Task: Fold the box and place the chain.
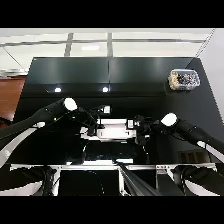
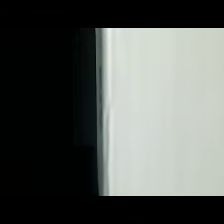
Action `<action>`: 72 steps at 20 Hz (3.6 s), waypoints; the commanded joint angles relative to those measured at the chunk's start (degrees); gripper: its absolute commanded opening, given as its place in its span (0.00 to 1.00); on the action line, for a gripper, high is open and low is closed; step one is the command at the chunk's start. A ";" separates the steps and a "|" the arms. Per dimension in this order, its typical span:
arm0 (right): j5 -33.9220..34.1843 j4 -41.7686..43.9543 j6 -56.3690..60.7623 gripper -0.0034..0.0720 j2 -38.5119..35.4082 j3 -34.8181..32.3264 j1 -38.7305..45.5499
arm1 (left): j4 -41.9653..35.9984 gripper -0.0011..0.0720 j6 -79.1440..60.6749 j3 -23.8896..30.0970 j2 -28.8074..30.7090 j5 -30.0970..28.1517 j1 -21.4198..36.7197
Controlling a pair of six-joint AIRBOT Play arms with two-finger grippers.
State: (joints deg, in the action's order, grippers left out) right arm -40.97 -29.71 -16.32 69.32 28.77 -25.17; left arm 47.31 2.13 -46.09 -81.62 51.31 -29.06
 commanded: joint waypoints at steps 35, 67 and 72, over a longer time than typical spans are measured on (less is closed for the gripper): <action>4.37 -4.76 5.16 0.93 1.16 -0.02 -2.45 | 0.00 0.06 -0.04 -0.02 0.00 -0.13 0.02; 6.47 -4.39 6.86 0.22 1.14 -0.02 -2.45 | -16.57 0.06 33.75 4.76 16.06 -6.80 -0.04; 6.27 -4.42 6.88 0.22 1.14 -0.02 -2.45 | -20.44 0.06 29.11 4.72 14.64 -21.20 -0.07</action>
State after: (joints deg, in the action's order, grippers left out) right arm -34.44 -34.11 -9.45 70.46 28.77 -27.57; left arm 30.20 34.30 -41.63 -66.15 39.77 -29.10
